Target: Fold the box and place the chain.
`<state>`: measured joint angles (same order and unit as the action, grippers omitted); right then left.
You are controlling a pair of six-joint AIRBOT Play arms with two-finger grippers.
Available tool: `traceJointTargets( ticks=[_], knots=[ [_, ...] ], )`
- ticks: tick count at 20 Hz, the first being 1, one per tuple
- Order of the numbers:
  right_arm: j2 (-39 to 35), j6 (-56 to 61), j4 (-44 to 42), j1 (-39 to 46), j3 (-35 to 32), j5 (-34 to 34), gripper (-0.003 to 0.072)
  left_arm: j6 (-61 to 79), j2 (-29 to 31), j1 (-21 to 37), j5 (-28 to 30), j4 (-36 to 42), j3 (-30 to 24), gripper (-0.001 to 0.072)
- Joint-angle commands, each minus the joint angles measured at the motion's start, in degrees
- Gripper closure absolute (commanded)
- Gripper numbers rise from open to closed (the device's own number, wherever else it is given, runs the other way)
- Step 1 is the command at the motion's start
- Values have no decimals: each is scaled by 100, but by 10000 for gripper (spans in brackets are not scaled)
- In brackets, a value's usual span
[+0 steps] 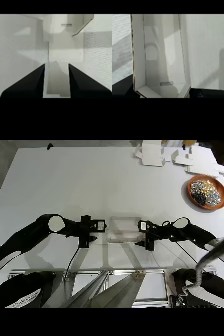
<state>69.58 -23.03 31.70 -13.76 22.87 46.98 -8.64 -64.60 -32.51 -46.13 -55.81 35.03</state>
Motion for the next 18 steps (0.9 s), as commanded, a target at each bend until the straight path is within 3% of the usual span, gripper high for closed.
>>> traceJointTargets(
  ticks=[1,12,18],
  knots=[
    [-2,2,-2,2,-2,7,350,1272,-262,22,404,566,-170,377],
    [-2,2,-2,2,-2,13,350,1377,-907,-13,802,737,-173,377],
    [-2,2,-2,2,-2,13,350,1377,-431,-9,743,748,-170,363]
  ],
)
